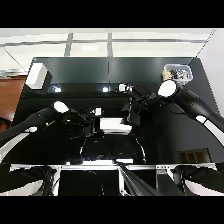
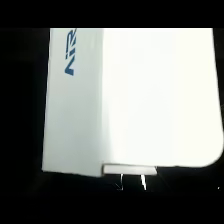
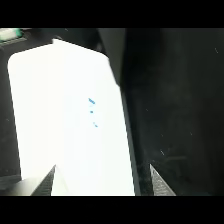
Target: Fold the box and place the chain.
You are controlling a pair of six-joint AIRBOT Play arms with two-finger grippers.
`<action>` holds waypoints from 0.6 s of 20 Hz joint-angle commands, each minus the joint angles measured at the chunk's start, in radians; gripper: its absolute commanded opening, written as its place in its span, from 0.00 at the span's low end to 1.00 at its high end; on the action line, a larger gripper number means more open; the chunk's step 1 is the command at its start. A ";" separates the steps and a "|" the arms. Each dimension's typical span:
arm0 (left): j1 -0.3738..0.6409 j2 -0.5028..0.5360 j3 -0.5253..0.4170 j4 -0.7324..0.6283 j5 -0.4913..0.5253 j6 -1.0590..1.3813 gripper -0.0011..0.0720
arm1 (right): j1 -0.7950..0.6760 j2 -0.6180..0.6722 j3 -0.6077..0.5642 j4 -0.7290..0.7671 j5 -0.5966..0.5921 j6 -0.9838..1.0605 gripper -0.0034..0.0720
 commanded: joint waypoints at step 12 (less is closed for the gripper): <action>-0.001 -0.001 0.000 0.002 -0.001 0.000 0.57 | 0.019 -0.021 -0.017 -0.021 0.000 -0.017 0.29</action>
